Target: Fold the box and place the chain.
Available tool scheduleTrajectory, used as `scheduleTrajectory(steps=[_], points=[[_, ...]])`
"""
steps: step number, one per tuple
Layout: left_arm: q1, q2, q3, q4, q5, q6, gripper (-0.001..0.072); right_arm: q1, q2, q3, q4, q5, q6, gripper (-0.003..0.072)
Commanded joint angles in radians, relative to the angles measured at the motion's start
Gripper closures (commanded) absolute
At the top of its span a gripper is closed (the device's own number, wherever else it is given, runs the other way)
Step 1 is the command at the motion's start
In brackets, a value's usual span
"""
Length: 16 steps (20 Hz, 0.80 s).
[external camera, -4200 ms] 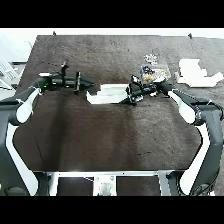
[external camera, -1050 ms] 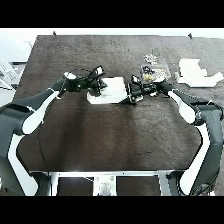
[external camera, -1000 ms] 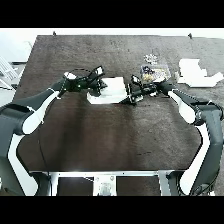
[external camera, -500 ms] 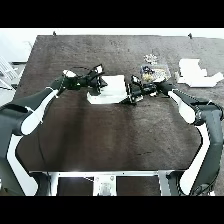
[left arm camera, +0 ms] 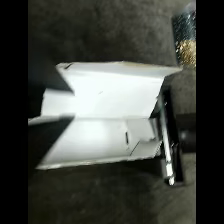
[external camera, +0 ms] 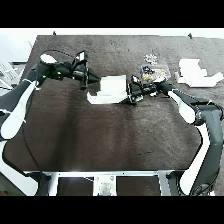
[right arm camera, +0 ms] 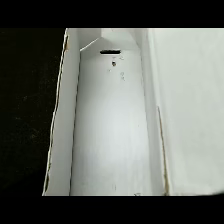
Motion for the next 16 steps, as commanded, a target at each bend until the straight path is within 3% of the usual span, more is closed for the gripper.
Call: scheduleTrajectory(steps=[1, 2, 6, 13, 16], points=[[0.016, 0.026, 0.002, 0.153, -0.061, -0.178, 0.0063, -0.001, 0.0, 0.0, 0.0, 0.0, 0.0, 0.0111], [0.016, 0.025, 0.002, 0.198, -0.045, -0.212, 0.0016, -0.001, 0.0, 0.0, 0.0, 0.0, 0.0, 0.0111], [0.008, 0.011, -0.003, 0.263, 0.021, -0.222, 0.0017, -0.001, 0.0, 0.0, 0.0, 0.0, 0.0, 0.0111], [-0.108, -0.058, -0.002, 0.407, 0.192, -0.312, 0.0017, -0.001, 0.0, 0.0, 0.0, 0.0, 0.0, 0.0111], [-0.108, -0.069, -0.002, 0.408, 0.191, -0.311, 0.0019, -0.001, 0.0, 0.0, 0.0, 0.0, 0.0, 0.0111]])
